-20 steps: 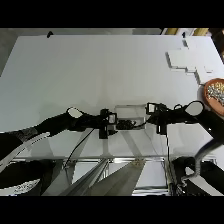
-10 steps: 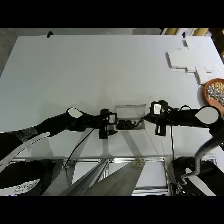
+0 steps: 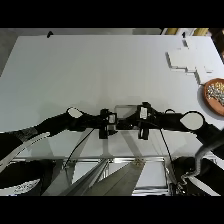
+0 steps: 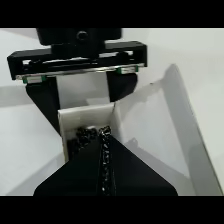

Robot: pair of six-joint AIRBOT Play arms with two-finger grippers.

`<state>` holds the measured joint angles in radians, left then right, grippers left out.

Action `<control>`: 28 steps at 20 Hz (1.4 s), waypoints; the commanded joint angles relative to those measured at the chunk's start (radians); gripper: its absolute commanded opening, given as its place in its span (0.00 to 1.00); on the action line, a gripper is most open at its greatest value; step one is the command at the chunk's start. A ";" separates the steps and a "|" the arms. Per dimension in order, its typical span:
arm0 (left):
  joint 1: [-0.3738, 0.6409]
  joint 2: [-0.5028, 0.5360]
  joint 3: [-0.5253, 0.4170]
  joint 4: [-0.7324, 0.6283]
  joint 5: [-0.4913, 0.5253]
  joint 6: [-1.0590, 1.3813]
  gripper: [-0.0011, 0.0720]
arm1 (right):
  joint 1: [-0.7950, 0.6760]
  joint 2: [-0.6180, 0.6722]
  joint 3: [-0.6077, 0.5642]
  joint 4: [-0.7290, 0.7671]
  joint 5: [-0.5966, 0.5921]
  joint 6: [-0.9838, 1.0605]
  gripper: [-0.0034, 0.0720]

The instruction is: Fold the box and place the chain.

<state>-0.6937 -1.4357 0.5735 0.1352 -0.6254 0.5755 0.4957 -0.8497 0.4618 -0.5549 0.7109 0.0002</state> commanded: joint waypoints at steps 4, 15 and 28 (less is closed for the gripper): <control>0.000 0.000 0.000 0.000 0.000 0.000 0.08 | 0.044 -0.048 0.001 -0.077 -0.072 -0.002 0.42; 0.000 0.000 0.000 0.000 0.000 0.000 0.08 | -0.440 0.090 0.002 -0.324 0.196 0.002 0.28; 0.000 0.000 0.000 0.000 0.000 0.000 0.08 | -0.427 -0.193 0.002 -0.365 0.164 -0.118 0.39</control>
<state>-0.6937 -1.4357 0.5735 0.1349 -0.6250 0.5758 0.0505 -0.9798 0.4633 -0.9176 0.8913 -0.0654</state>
